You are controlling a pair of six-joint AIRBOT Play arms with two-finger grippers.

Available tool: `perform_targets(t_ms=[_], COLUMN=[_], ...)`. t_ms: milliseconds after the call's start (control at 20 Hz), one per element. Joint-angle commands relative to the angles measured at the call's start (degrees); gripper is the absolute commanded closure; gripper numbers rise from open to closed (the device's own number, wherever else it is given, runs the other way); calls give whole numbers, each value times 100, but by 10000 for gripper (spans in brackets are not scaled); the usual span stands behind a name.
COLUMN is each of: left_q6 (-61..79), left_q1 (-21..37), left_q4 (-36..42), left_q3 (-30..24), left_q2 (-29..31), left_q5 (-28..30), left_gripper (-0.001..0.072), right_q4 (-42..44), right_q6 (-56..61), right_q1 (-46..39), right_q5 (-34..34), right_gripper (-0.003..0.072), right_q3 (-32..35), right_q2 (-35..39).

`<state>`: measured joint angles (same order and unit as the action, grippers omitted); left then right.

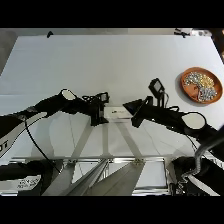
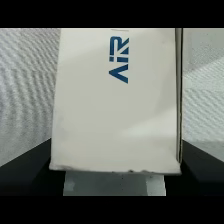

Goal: Fold the box and place the chain.

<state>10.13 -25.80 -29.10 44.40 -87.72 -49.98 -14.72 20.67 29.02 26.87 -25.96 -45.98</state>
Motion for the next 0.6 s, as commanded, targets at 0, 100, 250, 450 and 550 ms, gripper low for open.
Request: perform_targets(t_ms=[0, 100, 250, 450, 550], left_q6=[11, 13, 11, 11, 13], left_q1=[0, 0, 0, 0, 0], left_q4=[-7, -7, -7, 15, 20], left_q3=[2, 4, 2, 4, 4], left_q2=[2, 2, 2, 2, 2], left_q5=[-4, -2, 0, 0, 2], left_gripper=[326, 326, 326, 326, 327], right_q4=[-2092, -4260, -6310, -6500, -6481], right_q6=[2481, 4745, 6776, 6802, 6804], right_q1=[-470, -874, -1488, -1832, -1832], right_q5=[579, 1493, 3637, 4857, 4690], right_gripper=[680, 680, 680, 680, 680], right_q3=[-225, -297, -299, -299, -299], right_q2=[459, 452, 452, 455, 455])
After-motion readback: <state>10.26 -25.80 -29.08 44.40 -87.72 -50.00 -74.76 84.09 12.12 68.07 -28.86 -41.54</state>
